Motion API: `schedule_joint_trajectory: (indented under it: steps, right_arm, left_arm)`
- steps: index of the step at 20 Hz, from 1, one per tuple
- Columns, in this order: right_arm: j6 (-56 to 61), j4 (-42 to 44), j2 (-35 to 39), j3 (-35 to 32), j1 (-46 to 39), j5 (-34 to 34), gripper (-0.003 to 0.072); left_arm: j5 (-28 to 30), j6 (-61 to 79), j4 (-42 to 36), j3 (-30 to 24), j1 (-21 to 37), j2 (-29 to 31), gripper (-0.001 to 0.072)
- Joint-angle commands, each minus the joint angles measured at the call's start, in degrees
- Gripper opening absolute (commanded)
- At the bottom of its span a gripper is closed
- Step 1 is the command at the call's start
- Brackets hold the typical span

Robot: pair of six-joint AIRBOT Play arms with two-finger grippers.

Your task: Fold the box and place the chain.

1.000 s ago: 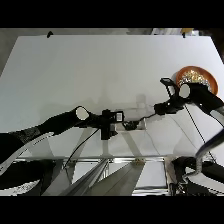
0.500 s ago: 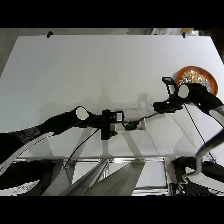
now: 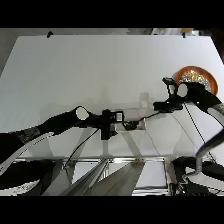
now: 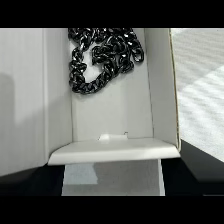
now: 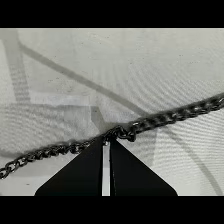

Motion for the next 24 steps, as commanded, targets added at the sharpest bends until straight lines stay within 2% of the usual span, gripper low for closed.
schedule_joint_trajectory:
  steps: [1, 10, 14, 18, 24]
  right_arm:
    - [-2.29, -0.28, 0.28, -0.07, 0.04, 3.39, 0.0014]
    - [-5.57, -0.79, 11.85, -0.07, 0.04, 4.02, 0.0013]
    - [-11.17, 8.66, 19.56, -0.07, 1.01, 4.31, 0.0013]
    - [-15.91, 17.49, 25.75, -0.07, 9.53, 4.2, 0.0013]
    - [-14.03, 17.84, 26.77, -0.07, 26.14, -2.03, 0.0014]
  left_arm:
    - [0.0, -0.07, 0.02, 0.0, 0.02, 0.0, 0.0212]
    - [0.04, -0.07, 0.02, 0.0, 0.02, 0.0, 0.0212]
    - [0.0, -0.07, 0.02, 0.0, 0.02, 0.0, 0.0212]
    - [0.0, -0.09, 0.02, 0.0, 0.02, 0.0, 0.0212]
    - [0.02, -0.07, 0.02, 0.0, 0.02, 0.0, 0.0212]
